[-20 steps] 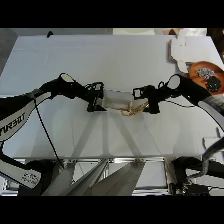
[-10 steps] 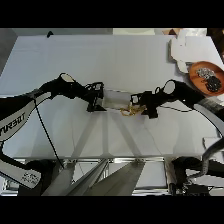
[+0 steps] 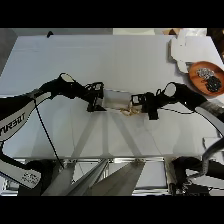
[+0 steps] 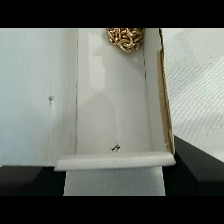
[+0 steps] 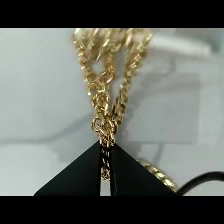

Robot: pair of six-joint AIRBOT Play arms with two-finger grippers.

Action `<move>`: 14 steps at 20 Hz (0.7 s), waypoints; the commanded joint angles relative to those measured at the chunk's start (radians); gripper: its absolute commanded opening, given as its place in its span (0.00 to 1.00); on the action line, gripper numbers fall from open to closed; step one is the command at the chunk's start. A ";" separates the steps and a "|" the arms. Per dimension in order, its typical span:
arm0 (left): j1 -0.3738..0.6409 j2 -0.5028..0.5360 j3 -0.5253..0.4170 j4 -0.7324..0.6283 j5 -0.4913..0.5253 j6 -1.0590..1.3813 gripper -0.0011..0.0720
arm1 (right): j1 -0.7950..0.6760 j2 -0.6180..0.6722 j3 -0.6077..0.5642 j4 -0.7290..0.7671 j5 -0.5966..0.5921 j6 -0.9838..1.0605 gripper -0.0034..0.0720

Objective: Fold the box and place the chain.

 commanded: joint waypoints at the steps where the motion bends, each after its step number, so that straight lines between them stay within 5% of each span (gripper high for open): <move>1: 0.000 0.000 0.000 0.000 0.000 0.000 0.47 | 0.001 0.085 0.001 0.013 -0.089 0.105 0.06; 9: 0.000 0.000 0.000 0.000 0.000 0.000 0.47 | 0.074 0.329 0.001 0.017 -0.141 0.274 0.06; 14: 0.000 0.000 0.000 0.000 0.000 0.000 0.47 | 0.191 0.367 0.002 0.017 -0.214 0.402 0.06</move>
